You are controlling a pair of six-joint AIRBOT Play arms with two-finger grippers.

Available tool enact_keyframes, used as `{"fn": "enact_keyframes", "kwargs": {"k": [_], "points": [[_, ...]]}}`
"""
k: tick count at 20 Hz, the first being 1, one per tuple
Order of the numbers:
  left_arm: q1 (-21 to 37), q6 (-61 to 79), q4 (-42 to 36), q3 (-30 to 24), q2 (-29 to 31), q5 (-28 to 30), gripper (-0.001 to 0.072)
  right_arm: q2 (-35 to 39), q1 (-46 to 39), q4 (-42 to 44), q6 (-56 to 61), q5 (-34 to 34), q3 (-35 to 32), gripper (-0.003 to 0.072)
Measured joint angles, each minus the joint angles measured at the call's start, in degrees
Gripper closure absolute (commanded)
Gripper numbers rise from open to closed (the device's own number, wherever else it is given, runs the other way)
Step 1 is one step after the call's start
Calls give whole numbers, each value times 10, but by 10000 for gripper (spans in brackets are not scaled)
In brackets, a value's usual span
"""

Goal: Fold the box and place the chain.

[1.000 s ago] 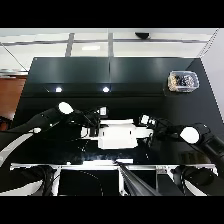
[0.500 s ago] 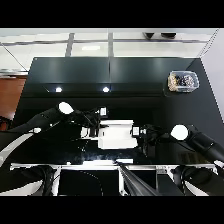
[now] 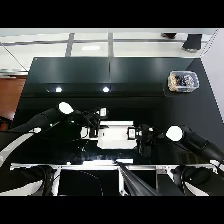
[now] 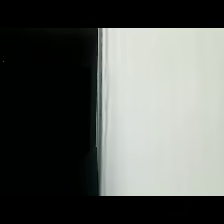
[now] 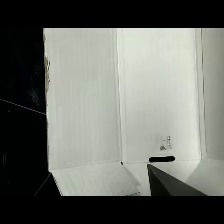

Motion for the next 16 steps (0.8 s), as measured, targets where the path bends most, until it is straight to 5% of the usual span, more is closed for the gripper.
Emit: {"fn": "enact_keyframes", "kwargs": {"k": [16], "points": [[0, -2, -1, 0, 0, -2, 679, 0, -49, 39, 0, -23, 50, 43]]}}
